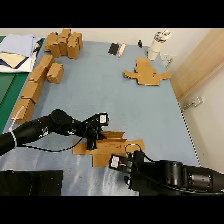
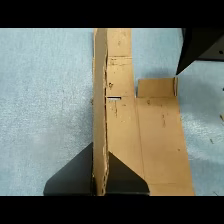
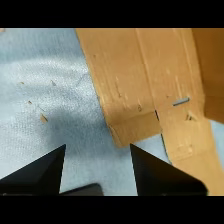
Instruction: Fold the box.
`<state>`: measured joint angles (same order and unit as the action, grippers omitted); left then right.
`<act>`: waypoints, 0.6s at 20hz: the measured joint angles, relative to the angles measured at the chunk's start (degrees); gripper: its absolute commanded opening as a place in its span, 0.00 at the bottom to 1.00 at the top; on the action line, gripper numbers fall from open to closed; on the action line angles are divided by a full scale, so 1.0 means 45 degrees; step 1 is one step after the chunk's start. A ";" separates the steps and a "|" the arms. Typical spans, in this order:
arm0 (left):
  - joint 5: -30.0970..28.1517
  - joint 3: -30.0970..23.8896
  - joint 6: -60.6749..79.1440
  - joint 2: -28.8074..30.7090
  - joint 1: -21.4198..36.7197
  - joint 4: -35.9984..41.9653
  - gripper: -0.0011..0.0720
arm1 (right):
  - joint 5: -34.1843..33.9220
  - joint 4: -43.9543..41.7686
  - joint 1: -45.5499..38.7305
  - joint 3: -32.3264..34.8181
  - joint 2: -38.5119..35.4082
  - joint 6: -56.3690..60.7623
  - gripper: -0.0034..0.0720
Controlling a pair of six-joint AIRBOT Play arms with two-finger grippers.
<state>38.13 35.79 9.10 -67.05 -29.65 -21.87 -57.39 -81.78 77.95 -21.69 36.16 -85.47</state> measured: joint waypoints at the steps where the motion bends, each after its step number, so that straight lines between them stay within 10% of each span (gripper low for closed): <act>1: -0.0010 0.0000 0.0000 0.0000 0.0000 0.0000 0.03 | 0.0141 0.0345 0.0194 0.0068 0.0350 -0.0005 0.84; 12: -0.0010 0.0000 0.0000 0.0000 0.0000 0.0000 0.03 | 0.2137 0.3784 0.0675 0.0189 0.2409 0.1987 0.81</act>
<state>38.09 35.79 9.10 -67.05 -29.65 -21.87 -47.77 -64.75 80.99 -20.84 47.00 -76.53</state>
